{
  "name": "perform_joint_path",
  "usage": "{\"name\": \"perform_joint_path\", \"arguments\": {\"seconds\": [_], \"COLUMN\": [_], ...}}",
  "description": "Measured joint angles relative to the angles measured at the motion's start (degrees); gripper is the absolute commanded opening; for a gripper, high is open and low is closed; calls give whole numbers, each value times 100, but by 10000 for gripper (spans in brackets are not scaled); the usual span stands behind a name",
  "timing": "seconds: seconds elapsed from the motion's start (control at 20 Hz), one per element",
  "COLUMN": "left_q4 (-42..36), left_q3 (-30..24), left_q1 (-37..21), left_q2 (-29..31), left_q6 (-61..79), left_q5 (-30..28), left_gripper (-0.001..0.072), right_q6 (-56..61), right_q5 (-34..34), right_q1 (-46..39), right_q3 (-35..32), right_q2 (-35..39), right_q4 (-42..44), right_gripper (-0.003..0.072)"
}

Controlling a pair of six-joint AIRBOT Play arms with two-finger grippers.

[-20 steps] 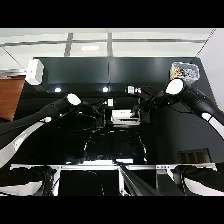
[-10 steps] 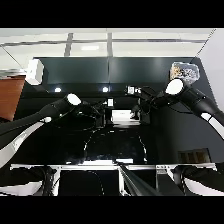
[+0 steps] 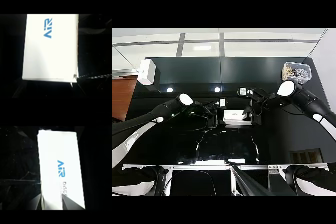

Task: Fold the box and place the chain.

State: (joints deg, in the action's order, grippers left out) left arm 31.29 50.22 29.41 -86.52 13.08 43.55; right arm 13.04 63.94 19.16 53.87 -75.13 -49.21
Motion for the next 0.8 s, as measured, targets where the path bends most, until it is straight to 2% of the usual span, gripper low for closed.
{"name": "perform_joint_path", "arguments": {"seconds": [0.35,0.55,0.6,0.65,0.8], "left_q4": [2,-4,-4,-2,-4], "left_q3": [0,0,0,0,0], "left_q1": [2,2,2,2,2], "left_q2": [0,0,0,0,0], "left_q6": [0,-17,-17,-15,-13], "left_q5": [11,9,9,9,7], "left_gripper": [331,331,331,331,332], "right_q6": [46,717,1012,1300,1958], "right_q5": [22,203,407,586,1071], "right_q1": [-24,-249,-365,-476,-758], "right_q3": [-103,-101,-109,-151,-468], "right_q2": [68,361,413,448,503], "right_q4": [37,389,533,697,1250], "right_gripper": [301,300,225,5,14]}}
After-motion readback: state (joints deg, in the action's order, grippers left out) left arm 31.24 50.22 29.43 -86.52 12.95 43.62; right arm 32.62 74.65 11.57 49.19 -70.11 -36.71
